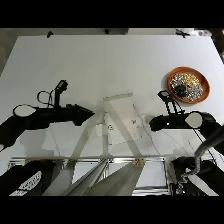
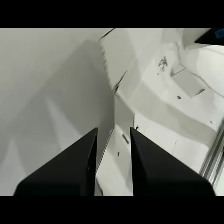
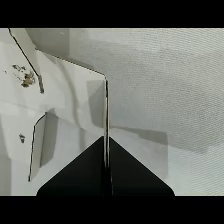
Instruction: Fold the box and place the chain.
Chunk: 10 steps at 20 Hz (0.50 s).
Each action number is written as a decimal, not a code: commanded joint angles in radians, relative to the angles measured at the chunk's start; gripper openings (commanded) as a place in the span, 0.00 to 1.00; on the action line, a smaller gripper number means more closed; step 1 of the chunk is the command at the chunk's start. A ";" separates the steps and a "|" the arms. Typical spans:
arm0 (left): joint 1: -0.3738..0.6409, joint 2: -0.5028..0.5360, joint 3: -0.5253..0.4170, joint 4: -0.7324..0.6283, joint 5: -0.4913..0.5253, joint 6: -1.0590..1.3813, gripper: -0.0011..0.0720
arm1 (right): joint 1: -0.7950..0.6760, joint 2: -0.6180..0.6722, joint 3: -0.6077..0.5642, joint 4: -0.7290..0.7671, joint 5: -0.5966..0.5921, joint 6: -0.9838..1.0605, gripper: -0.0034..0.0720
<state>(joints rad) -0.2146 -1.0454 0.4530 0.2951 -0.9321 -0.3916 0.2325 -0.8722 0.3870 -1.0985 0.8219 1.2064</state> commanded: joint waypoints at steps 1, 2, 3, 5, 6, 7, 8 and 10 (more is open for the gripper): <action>-0.083 -0.216 0.120 -0.063 -0.041 0.189 0.42 | 0.001 -0.001 0.000 0.009 0.000 0.001 0.06; -0.098 -0.272 0.153 -0.059 -0.053 0.200 0.42 | 0.001 -0.001 0.000 0.009 0.001 0.000 0.06; -0.106 -0.325 0.184 -0.059 -0.081 0.217 0.42 | 0.001 -0.001 0.000 0.009 0.004 0.000 0.06; -0.110 -0.404 0.229 -0.058 -0.116 0.232 0.42 | 0.001 -0.001 0.000 0.009 0.011 0.001 0.06; -0.110 -0.427 0.242 -0.060 -0.114 0.241 0.42 | 0.001 -0.001 0.000 0.009 0.013 0.000 0.06; -0.110 -0.448 0.254 -0.060 -0.116 0.256 0.42 | 0.001 -0.001 0.000 0.009 0.015 0.000 0.06; -0.111 -0.461 0.262 -0.059 -0.116 0.262 0.42 | 0.001 -0.001 0.000 0.009 0.017 0.000 0.06; -0.111 -0.479 0.269 -0.060 -0.120 0.285 0.41 | 0.001 -0.001 0.000 0.008 0.019 0.000 0.06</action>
<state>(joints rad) -0.3199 -1.4719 0.6937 0.2382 -1.0359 -0.1539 0.2325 -0.8722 0.3870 -1.0908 0.8337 1.2068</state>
